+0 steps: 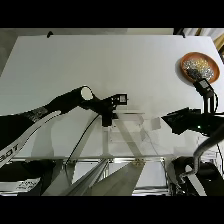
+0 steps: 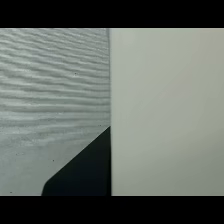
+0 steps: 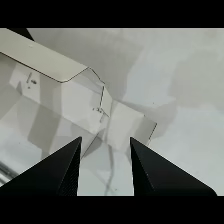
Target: Fold the box and place the chain.
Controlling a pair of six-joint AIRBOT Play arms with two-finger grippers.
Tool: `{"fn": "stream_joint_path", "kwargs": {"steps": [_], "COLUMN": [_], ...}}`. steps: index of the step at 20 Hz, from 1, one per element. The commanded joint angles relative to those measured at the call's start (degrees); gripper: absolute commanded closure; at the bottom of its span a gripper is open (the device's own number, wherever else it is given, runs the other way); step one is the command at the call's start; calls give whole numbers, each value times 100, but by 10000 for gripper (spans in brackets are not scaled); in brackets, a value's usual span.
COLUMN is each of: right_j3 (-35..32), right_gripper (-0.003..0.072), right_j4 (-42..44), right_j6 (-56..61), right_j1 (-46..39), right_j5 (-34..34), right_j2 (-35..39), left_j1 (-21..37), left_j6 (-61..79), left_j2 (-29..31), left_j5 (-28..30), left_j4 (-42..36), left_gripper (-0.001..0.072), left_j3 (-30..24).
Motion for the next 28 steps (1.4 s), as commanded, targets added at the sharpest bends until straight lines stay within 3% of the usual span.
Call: {"fn": "stream_joint_path", "kwargs": {"steps": [1, 18, 22, 24, 28], "right_j3": [7, 7, 4, 2, -37], "right_gripper": [345, 345, 344, 344, 357], "right_j4": [0, 0, 105, 433, 1246], "right_j6": [2, 2, -31, -490, -1628], "right_j1": [4, 4, 4, 4, 92], "right_j5": [2, 7, 321, 590, 487], "right_j2": [2, 2, 2, 0, -81], "left_j1": [-15, -13, -13, -13, -13], "left_j6": [46, 42, 42, 42, 42], "left_j2": [-4, -2, -2, -2, -2], "left_j5": [15, 162, 162, 160, 160], "left_j4": [55, 50, 52, 50, 50], "left_gripper": [703, 698, 698, 698, 698], "left_j3": [15, 15, 15, 15, 15]}}
